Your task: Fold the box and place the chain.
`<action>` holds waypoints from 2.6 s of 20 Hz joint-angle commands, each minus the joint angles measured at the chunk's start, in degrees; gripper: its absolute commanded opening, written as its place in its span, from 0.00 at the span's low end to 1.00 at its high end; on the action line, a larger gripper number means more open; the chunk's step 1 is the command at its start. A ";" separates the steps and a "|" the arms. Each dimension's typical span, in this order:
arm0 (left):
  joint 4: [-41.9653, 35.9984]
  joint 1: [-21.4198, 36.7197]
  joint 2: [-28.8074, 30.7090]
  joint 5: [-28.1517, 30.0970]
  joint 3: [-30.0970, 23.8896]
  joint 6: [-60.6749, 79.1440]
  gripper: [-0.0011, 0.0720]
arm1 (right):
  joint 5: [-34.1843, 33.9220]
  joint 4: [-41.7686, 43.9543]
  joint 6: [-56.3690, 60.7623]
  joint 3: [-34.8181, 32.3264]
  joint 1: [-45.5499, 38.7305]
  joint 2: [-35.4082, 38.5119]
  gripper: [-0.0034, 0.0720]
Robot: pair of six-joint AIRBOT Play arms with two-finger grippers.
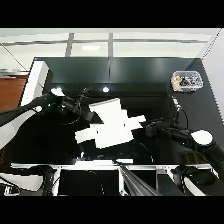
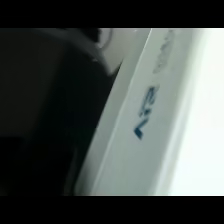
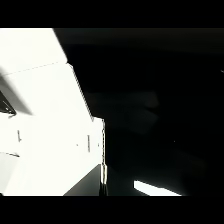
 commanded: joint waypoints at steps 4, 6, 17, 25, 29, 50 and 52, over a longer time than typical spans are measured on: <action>0.37 -0.09 -2.23 -3.82 4.33 7.06 0.12 | 0.50 -8.46 5.66 -0.02 0.13 0.04 0.06; 0.37 -0.09 -2.23 -3.76 4.94 8.39 0.05 | 0.55 -11.65 5.70 0.33 -0.44 0.07 0.39; -8.90 -12.61 12.74 21.66 -4.37 45.27 0.05 | 18.93 -35.54 -20.37 19.17 -3.89 -0.74 1.00; -2.10 -17.22 10.73 34.40 -4.37 51.04 0.05 | 18.88 -36.26 -31.26 18.93 -0.83 -10.69 1.00; -0.39 -17.38 9.29 33.16 -4.37 51.01 0.05 | 19.23 -37.40 -29.38 18.91 -0.39 -13.75 1.00; 2.19 -17.35 8.17 32.04 -4.37 51.01 0.05 | 5.11 -24.65 -32.76 11.87 11.82 -19.34 1.00; 2.16 -17.35 8.17 32.04 -4.37 51.01 0.05 | 1.46 -24.57 -32.79 11.87 14.60 -19.82 1.00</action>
